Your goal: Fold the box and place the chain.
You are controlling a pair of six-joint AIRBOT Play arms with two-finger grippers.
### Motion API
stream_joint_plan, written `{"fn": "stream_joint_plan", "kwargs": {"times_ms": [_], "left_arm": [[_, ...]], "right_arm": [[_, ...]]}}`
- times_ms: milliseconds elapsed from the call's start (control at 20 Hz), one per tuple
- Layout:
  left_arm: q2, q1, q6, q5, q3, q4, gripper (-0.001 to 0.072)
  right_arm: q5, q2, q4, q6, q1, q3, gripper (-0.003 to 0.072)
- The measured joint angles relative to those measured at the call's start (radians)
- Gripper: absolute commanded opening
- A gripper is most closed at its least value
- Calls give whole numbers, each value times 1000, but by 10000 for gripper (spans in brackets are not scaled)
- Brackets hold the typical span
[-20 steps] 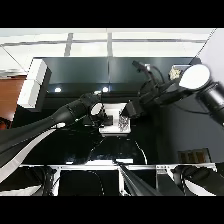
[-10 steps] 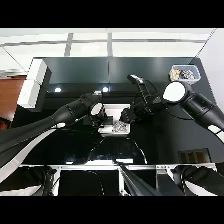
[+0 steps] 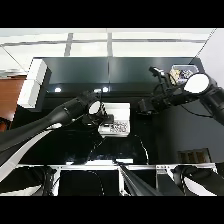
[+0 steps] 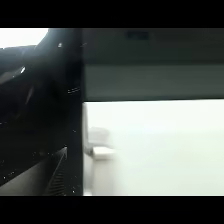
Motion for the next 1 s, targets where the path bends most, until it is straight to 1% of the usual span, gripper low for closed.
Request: {"fn": "stream_joint_plan", "kwargs": {"times_ms": [150, 300, 400, 450, 500, 550, 600, 700, 750, 800, 850, 900, 1000], "left_arm": [[84, 0, 77, -16, 5, 7, 476], [210, 16, 152, -104, -31, 84, 477], [311, 77, 160, -167, -96, 166, 476], [356, 122, 161, -189, -136, 177, 476], [398, 180, 166, -185, -182, 172, 475], [438, 253, 191, -174, -235, 141, 475], [466, 325, 242, -143, -288, 79, 473], [504, 462, 461, -69, -392, -139, 474], [513, 510, 603, -40, -433, -244, 489], [517, 545, 766, -26, -468, -338, 620], [518, 565, 950, -16, -500, -443, 717], [517, 571, 1132, -8, -524, -524, 718], [508, 556, 1452, 15, -555, -620, 717]], "right_arm": [[20, 11, -8, -3, -43, 0, 254], [32, 16, -27, -4, -61, 0, 254], [36, 17, -35, -5, -67, 0, 254], [36, 17, -37, -5, -68, 0, 254], [38, 18, -39, -5, -69, 0, 254], [38, 18, -41, -5, -71, 0, 254], [37, 18, -43, -6, -71, 0, 255], [37, 18, -45, -6, -71, 0, 254], [37, 18, -45, -6, -71, 0, 255], [36, 18, -45, -6, -72, 0, 254], [36, 18, -45, -6, -71, 0, 255], [34, 18, -45, -6, -71, 0, 255], [30, 18, -45, -6, -71, 0, 255]]}}
